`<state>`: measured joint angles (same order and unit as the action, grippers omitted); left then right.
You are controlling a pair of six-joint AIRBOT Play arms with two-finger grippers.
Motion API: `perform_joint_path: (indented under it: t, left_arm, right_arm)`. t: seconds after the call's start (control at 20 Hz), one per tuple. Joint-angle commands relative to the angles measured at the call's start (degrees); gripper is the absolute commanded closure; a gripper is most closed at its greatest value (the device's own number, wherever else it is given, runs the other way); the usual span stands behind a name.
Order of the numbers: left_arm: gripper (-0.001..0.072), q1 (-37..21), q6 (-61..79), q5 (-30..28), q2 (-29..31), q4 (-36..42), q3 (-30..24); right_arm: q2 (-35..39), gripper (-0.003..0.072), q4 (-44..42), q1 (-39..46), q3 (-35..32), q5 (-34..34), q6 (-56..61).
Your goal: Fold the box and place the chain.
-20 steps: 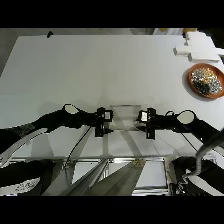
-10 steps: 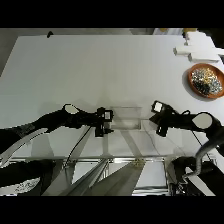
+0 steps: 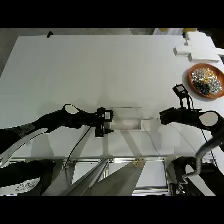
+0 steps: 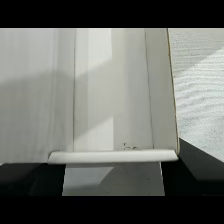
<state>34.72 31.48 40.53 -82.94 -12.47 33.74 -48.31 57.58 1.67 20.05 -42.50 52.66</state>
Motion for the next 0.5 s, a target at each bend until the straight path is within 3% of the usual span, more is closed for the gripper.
perform_joint_path:
  t: [0.0,0.25,0.45]
  left_arm:
    - [0.0507,0.00,0.02,-0.02,0.04,0.00,0.04]
    - [0.0507,0.00,0.02,-0.02,0.04,0.00,0.04]
    - [0.0507,0.00,0.02,0.00,0.04,0.00,0.04]
  right_arm:
    - [-5.64,0.0670,0.24,0.55,-0.02,-4.61,8.46]
    - [-9.79,0.0670,-10.49,0.52,-0.02,-11.15,1.81]
    - [-9.79,0.0670,-12.74,0.52,-0.02,-11.89,0.79]
